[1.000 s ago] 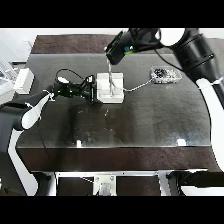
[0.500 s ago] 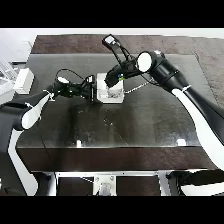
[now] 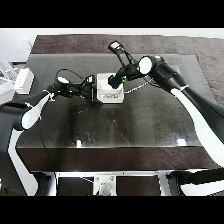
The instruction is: Fold the box and place the chain.
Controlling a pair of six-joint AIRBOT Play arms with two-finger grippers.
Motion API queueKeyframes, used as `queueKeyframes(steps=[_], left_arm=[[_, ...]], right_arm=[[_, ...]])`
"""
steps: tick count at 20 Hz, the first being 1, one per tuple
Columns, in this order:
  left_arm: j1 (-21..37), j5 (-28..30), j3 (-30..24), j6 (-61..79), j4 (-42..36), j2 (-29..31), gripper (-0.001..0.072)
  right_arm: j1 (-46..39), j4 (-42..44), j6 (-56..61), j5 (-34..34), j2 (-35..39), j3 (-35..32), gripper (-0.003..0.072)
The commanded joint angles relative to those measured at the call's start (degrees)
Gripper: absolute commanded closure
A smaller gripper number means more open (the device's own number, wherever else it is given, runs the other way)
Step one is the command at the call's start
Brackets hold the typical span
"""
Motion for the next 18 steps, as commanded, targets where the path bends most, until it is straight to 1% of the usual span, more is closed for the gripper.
queueKeyframes(steps=[1,3,5,8,10,12,15,18], left_arm=[[0.0,0.0,0.0,0.0,0.0,0.0,0.0262],[0.0,0.0,0.0,0.0,0.0,0.0,0.0262],[0.0,0.0,0.0,0.0,0.0,0.0,0.0262],[0.0,0.0,0.0,0.0,0.0,0.0,0.0262],[0.0,0.0,0.0,0.0,0.0,0.0,0.0262],[0.0,0.0,0.0,0.0,0.0,0.0,0.0262],[0.0,0.0,0.0,0.0,0.0,0.0,0.0262],[0.0,0.0,0.0,0.0,0.0,0.0,0.0262]], right_arm=[[-3.2,-0.3,1.8,5.9,3.4,-0.2,0.0117],[-7.6,-1.1,4.8,6.9,4.1,-1.1,0.0117],[-13.3,-1.1,8.4,3.9,4.0,-3.8,0.0117],[-22.1,-0.9,15.7,-5.9,3.9,-10.0,0.0117],[-26.2,2.3,18.2,-13.1,3.4,-13.9,0.0117],[-28.3,5.6,18.1,-15.3,1.4,-14.7,0.0117],[-28.3,6.5,18.1,-18.1,-2.3,-14.7,0.0117],[-28.1,8.1,18.2,-18.1,-5.7,-14.7,0.0117]])
